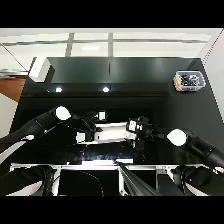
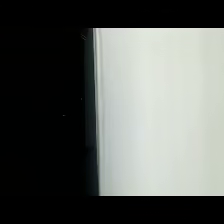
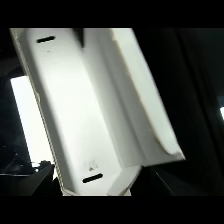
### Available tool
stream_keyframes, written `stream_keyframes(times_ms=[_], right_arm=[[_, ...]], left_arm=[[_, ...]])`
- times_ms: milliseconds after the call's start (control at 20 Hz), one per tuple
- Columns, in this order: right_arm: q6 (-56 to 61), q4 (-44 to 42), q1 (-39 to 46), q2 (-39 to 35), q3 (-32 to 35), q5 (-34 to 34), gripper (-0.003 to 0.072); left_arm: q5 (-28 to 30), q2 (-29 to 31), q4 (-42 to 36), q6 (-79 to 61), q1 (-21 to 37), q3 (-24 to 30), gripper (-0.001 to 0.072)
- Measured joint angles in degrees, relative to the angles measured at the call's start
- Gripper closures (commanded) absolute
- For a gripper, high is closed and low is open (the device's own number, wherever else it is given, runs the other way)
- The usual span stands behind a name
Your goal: Fold the box and place the chain.
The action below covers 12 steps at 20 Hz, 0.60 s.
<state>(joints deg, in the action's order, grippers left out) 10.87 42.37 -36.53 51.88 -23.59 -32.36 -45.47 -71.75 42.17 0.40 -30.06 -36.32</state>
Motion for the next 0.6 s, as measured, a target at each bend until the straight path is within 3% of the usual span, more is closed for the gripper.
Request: stream_keyframes(times_ms=[300,600], right_arm=[[-20.0,-13.4,5.3,4.3,0.0,-5.6,-0.0021],[-30.2,-18.6,7.6,9.0,0.0,-9.5,-0.0020]], left_arm=[[0.0,0.0,0.0,0.0,0.0,0.0,0.0683],[-0.1,0.0,0.0,0.0,0.0,0.0,0.0683]])
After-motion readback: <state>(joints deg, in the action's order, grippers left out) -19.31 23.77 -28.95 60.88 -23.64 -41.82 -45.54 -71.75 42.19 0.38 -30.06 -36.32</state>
